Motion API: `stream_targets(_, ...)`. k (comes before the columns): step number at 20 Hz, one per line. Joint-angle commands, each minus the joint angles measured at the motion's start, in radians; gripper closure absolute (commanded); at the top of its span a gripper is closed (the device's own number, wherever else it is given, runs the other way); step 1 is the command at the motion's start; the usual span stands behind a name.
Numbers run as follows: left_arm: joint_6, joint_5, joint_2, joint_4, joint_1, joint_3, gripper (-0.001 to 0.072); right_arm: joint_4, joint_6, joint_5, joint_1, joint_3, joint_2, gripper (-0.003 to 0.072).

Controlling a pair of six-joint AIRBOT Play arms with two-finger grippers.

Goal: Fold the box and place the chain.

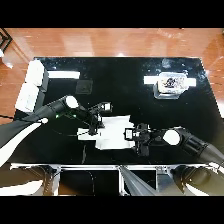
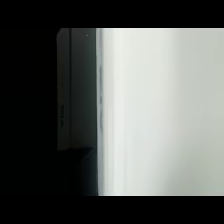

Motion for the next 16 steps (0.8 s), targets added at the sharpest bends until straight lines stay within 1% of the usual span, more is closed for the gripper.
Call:
stream_targets(1, 0.000, -0.001, 0.001, 0.000, 0.000, 0.001, 0.0689, 0.019, -0.002, -0.034, 0.004, 0.000, -0.020, -0.0010)
stream_targets(5, 0.000, -0.002, 0.001, -0.004, 0.000, 0.001, 0.0689, 0.091, -0.001, -0.056, 0.004, 0.002, -0.020, -0.0010)
stream_targets(9, -0.013, -0.001, 0.001, -0.004, -0.001, 0.002, 0.0690, 0.075, 0.072, -0.059, 0.003, 0.026, -0.019, -0.0011)
stream_targets(16, -0.013, -0.003, 0.001, -0.004, -0.001, 0.002, 0.0690, 0.072, 0.078, -0.065, -0.032, 0.060, -0.014, -0.0011)
